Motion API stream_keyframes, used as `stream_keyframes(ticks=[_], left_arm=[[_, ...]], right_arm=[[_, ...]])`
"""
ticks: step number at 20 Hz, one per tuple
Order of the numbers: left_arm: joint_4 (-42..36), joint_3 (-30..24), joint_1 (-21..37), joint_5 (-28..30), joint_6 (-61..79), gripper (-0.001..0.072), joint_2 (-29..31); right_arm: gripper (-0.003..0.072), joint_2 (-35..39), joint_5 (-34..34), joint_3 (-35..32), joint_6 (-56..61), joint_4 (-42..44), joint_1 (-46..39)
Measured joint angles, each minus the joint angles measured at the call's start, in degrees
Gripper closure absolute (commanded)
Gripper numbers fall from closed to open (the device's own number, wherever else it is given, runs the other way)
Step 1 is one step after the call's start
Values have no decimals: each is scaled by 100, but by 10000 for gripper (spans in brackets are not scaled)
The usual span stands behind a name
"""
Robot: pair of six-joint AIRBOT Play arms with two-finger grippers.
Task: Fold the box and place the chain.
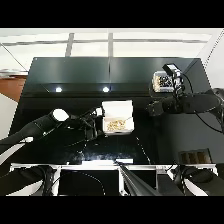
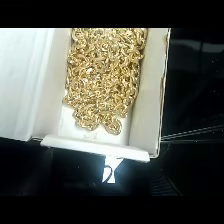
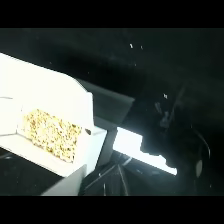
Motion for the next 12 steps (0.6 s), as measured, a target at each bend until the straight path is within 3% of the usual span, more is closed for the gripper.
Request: stream_keyframes(ticks=[1, 5, 12], left_arm=[[2, 4, 33, -7, 33, 10, 0], [2, 35, 179, -101, 350, 10, 0], [-42, 48, 166, -50, 986, 10, 0]], right_arm=[[668, 0, -55, 2, 59, -17, 0], [669, -162, -310, -24, 415, -50, 0], [669, -1067, -511, -90, 852, 63, 0]])
